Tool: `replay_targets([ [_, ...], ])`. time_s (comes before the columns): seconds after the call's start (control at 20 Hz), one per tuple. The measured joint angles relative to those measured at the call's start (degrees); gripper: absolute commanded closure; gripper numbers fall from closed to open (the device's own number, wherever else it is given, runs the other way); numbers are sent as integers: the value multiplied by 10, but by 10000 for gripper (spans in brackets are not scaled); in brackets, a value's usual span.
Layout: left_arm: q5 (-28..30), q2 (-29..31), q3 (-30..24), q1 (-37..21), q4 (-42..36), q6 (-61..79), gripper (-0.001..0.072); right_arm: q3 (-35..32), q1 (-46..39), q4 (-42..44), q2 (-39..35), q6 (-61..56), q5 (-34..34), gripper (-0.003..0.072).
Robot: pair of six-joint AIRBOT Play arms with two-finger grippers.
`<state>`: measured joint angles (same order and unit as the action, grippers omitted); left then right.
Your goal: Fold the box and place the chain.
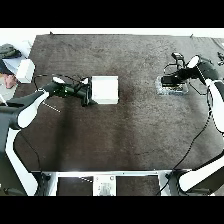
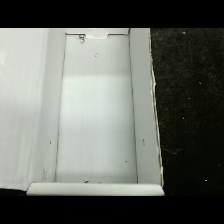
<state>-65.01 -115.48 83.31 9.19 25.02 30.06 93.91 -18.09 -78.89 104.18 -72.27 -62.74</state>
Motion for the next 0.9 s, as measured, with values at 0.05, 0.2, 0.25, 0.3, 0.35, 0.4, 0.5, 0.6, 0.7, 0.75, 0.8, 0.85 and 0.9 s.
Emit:
replay_targets([
  [0.05, 0, 0, 0, 0, 0, 0, 474, 2, -1, -3, 3, 2, -2, 407],
  [0.2, 0, 0, 0, 0, 0, 0, 474, 5, 0, -2, 17, 3, -20, 408],
  [0.25, 0, 0, 0, 0, 0, 0, 474, 5, 0, -2, 21, 3, -27, 408],
  [0.3, 0, 0, 0, 0, 0, 0, 474, 6, 1, -2, 24, 4, -28, 408],
  [0.35, 0, 0, 0, 0, 0, 0, 474, 6, 2, -2, 26, 6, -33, 409],
  [0.4, 0, 0, 0, 0, 0, 0, 474, 6, 3, -2, 28, 8, -36, 412],
  [0.5, 0, 0, 0, 0, 0, 0, 473, 6, 4, 2, 30, 12, -42, 574],
  [0.6, 0, 0, 0, 0, 0, 0, 474, 7, 5, 5, 31, 15, -45, 688],
  [0.7, 0, 0, 0, 0, 0, 0, 473, 7, 5, 5, 30, 16, -46, 690],
  [0.75, 0, 0, 0, 0, 0, 0, 473, 7, 5, 5, 27, 16, -48, 690],
  [0.8, 0, 0, 0, 0, 0, 0, 474, 7, 5, 6, 21, 17, -50, 691],
  [0.85, 0, 0, 0, 0, 0, 0, 473, 7, 5, 6, 14, 17, -52, 691],
  [0.9, 0, 0, 0, 0, 0, 0, 473, 7, 5, 7, 5, 17, -51, 691],
])
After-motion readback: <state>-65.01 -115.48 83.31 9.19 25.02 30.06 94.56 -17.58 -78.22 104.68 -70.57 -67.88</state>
